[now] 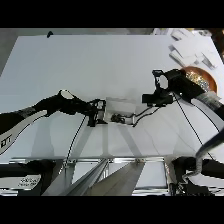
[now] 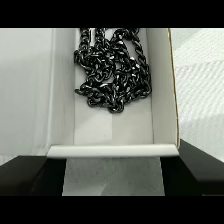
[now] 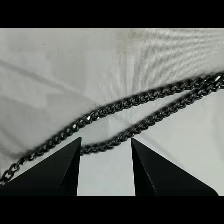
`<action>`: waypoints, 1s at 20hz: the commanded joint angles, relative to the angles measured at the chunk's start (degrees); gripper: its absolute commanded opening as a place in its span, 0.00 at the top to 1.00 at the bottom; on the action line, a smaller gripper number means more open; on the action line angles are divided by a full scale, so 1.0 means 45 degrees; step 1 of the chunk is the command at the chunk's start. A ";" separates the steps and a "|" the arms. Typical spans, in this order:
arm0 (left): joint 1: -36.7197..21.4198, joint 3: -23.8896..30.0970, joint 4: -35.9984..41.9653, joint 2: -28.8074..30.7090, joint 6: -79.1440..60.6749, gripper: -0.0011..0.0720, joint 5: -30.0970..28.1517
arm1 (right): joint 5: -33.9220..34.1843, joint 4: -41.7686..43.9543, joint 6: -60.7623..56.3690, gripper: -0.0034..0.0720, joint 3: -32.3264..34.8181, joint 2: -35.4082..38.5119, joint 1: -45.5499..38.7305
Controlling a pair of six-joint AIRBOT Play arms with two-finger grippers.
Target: Fold the box and place the chain.
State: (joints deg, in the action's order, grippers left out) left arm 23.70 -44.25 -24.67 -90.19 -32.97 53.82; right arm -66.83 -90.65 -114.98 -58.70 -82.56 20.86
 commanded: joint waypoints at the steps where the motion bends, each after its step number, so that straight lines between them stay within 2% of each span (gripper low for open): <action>1: -0.0010 -0.0010 0.0000 0.0000 -0.0005 0.94 -0.0005 | 0.0646 0.0160 -0.0180 0.54 0.0321 -0.0175 -0.0010; 9: -0.0010 -0.0010 -0.0005 0.0000 -0.0005 0.94 0.0000 | 0.1336 0.0287 -0.0403 0.58 0.0321 -0.0743 -0.0010; 11: -0.0010 -0.0010 -0.0005 0.0000 -0.0005 0.94 -0.0005 | 0.1331 0.0291 -0.0398 0.64 0.0321 -0.0792 -0.0010; 13: -0.0010 -0.0010 0.0000 0.0000 -0.0005 0.94 -0.0005 | 0.1083 0.0340 -0.0389 0.76 0.0321 -0.0923 -0.0010; 14: -0.0010 -0.0010 -0.0005 0.0000 -0.0005 0.94 -0.0005 | 0.0976 0.0413 -0.0350 0.77 0.0321 -0.1001 -0.0010; 15: -0.0010 -0.0010 0.0000 0.0000 -0.0005 0.94 -0.0005 | 0.0874 0.0486 -0.0228 0.92 0.0321 -0.1054 -0.0010; 18: -0.0010 -0.0010 0.0000 0.0000 -0.0005 0.94 -0.0005 | 0.0461 0.0466 0.0855 0.94 0.0321 -0.0719 -0.0005; 20: -0.0010 -0.0010 -0.0005 0.0000 -0.0005 0.94 0.0000 | 0.0321 0.0262 0.1341 0.94 0.0321 0.0316 -0.0010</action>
